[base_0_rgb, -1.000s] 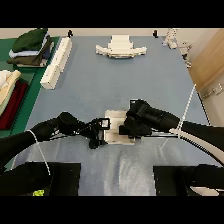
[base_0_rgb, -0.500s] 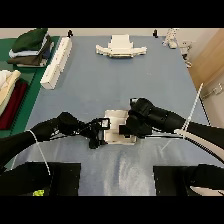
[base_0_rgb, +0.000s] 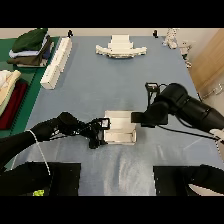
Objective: Fold the box.
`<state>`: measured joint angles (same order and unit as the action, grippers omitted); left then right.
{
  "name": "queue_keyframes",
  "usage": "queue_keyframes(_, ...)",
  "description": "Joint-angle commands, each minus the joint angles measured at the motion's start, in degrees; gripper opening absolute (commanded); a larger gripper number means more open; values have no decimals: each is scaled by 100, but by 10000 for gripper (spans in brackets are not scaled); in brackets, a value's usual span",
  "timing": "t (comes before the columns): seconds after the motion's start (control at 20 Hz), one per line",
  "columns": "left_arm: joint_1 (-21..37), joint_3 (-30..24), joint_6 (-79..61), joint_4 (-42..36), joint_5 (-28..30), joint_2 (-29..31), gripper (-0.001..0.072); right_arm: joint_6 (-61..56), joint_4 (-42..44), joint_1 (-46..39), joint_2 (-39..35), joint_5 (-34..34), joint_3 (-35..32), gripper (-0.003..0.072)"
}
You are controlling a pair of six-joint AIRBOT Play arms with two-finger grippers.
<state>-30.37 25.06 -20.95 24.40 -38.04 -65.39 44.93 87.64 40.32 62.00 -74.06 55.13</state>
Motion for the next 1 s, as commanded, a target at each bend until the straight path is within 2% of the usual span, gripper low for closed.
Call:
queue_keyframes(0.0,2,7,-2,2,2,-2,485,1563,793,-1274,129,114,0,16)
queue_keyframes(0.15,2,7,-2,2,0,-2,485,3338,2271,-2343,743,627,2,16)
queue_keyframes(0.25,2,7,-2,2,2,-2,485,5121,4033,-3008,1327,636,4,16)
queue_keyframes(0.35,2,7,-2,2,2,-2,484,7044,5574,-3412,1932,-173,127,16)
queue_keyframes(0.4,2,7,0,2,-2,-2,484,7506,5855,-3458,2181,-590,243,16)
queue_keyframes(0.55,2,7,-2,2,2,-2,485,8076,5928,-3335,2649,-1099,538,16)
queue_keyframes(0.75,2,7,-2,2,2,-2,485,8653,5851,-2887,2586,-1687,535,15)
queue_keyframes(0.95,2,7,-2,2,2,-2,485,8612,5497,-2402,2234,-1394,531,15)
